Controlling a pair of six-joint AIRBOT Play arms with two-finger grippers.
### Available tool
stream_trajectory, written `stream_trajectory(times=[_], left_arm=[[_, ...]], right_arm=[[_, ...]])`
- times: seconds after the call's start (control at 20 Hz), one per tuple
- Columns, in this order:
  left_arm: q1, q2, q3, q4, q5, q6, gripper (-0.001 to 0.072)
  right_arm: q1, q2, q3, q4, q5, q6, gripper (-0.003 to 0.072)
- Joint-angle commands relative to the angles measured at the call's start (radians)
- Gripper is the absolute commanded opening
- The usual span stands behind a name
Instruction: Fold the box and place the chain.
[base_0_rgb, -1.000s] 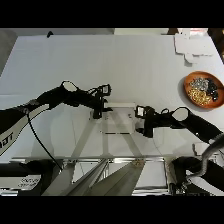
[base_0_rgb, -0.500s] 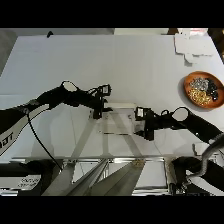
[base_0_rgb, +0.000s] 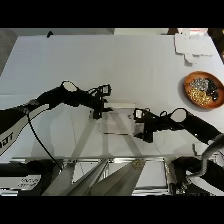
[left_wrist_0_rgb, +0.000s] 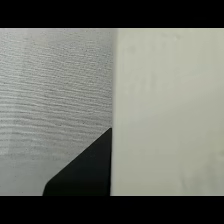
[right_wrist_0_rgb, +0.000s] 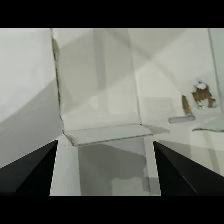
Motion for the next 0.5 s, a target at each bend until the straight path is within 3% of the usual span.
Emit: stream_trajectory(times=[0.0, 0.15, 0.45], left_arm=[[0.0, -0.001, 0.0, 0.0, 0.0, 0.0, 0.0009], [0.0, -0.001, 0.0, 0.0, 0.0, 0.0, 0.0009], [0.0, -0.001, 0.0, 0.0, 0.0, 0.0, 0.0009]], right_arm=[[0.035, 0.0, 0.0, 0.019, -0.088, 0.1, 0.0665], [0.035, 0.0, 0.0, 0.026, -0.16, 0.177, 0.0665], [0.035, 0.005, 0.0, 0.006, -0.098, 0.154, 0.0665]])
